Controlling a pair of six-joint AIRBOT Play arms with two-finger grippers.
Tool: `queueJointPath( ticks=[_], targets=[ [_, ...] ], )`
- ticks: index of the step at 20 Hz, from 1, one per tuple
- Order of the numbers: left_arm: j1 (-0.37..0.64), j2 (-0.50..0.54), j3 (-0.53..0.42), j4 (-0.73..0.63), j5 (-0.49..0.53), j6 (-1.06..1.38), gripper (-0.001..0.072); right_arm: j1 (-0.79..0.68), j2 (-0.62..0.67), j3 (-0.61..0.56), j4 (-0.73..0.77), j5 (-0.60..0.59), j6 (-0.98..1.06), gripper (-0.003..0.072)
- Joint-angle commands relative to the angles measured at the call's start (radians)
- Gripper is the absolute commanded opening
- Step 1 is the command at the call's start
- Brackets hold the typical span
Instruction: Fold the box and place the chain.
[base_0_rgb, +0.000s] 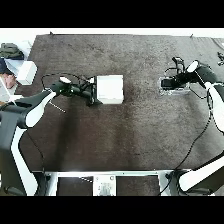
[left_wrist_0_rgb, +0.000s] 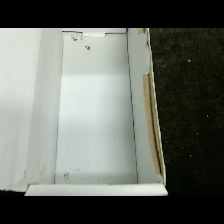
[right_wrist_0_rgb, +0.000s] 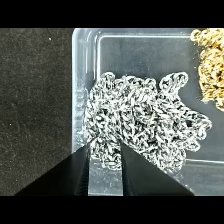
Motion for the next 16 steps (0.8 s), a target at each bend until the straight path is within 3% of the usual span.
queueJointPath(
  ticks=[1,3,4,5,6,7,11,16],
  targets=[
    [0.001,0.0,0.0,0.0,0.0,0.0,0.0345,0.001,-0.011,0.003,0.001,-0.004,-0.006,0.0247],
    [0.001,0.0,0.0,0.0,0.0,0.0,0.0345,0.001,-0.016,0.003,-0.002,-0.018,-0.006,0.0206],
    [0.001,0.0,0.0,0.0,0.0,0.0,0.0344,0.001,-0.018,0.003,-0.002,-0.022,-0.006,0.0096],
    [0.001,0.0,0.0,0.0,0.0,0.0,0.0344,0.001,-0.019,0.003,-0.002,-0.024,-0.006,0.0035],
    [0.001,0.0,0.0,0.0,0.0,0.0,0.0344,0.001,-0.017,0.003,-0.002,-0.029,-0.006,0.0035],
    [0.001,0.0,0.0,0.0,0.0,0.0,0.0345,0.001,-0.011,0.003,-0.002,-0.03,-0.006,-0.0011],
    [0.001,0.0,0.0,0.0,0.0,0.0,0.0345,0.003,0.09,0.003,0.006,-0.015,-0.006,-0.0012],
    [0.001,0.0,0.0,0.0,0.0,0.0,0.0344,0.024,0.35,0.003,0.034,0.009,-0.018,-0.0012]
  ],
)
